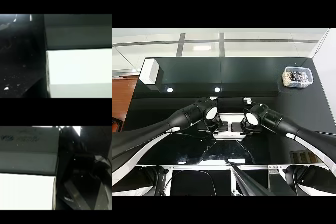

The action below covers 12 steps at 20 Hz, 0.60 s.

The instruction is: Fold the box and place the chain.

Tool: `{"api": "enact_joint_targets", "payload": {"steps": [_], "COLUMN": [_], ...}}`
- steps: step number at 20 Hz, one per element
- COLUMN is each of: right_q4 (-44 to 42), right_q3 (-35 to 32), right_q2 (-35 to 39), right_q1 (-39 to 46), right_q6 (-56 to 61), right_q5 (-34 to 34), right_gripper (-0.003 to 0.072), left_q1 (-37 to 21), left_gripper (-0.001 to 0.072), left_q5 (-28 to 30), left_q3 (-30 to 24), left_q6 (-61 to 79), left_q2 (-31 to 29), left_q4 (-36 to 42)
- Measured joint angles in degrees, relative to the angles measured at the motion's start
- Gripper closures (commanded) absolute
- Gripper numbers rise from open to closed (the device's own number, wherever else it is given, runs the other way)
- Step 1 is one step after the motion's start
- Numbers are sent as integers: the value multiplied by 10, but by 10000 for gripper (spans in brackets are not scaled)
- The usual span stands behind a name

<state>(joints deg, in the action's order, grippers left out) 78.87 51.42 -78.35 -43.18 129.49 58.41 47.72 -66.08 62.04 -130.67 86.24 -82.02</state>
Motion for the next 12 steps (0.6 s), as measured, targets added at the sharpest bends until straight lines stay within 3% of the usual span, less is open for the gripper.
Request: {"api": "enact_joint_targets", "payload": {"steps": [3,4,5,6,7,8,12], "right_q4": [-1,-2,-7,-7,-7,-4,-1], "right_q3": [4,5,6,7,7,7,6], "right_q2": [-1,-1,0,-1,-1,-1,-2], "right_q1": [0,0,0,0,0,0,0], "right_q6": [0,0,-2,-4,-4,-5,-6], "right_q5": [1,3,-2,-2,3,5,10], "right_gripper": [651,472,431,435,527,676,672], "left_q1": [0,0,0,0,0,0,0], "left_gripper": [686,686,685,686,686,685,686], "left_q5": [1,3,5,6,9,9,8], "left_q3": [0,0,0,0,0,0,0], "left_q6": [0,0,3,2,2,2,-1], "left_q2": [0,0,0,0,0,0,0], "left_q4": [0,0,-3,-2,0,-1,1]}}
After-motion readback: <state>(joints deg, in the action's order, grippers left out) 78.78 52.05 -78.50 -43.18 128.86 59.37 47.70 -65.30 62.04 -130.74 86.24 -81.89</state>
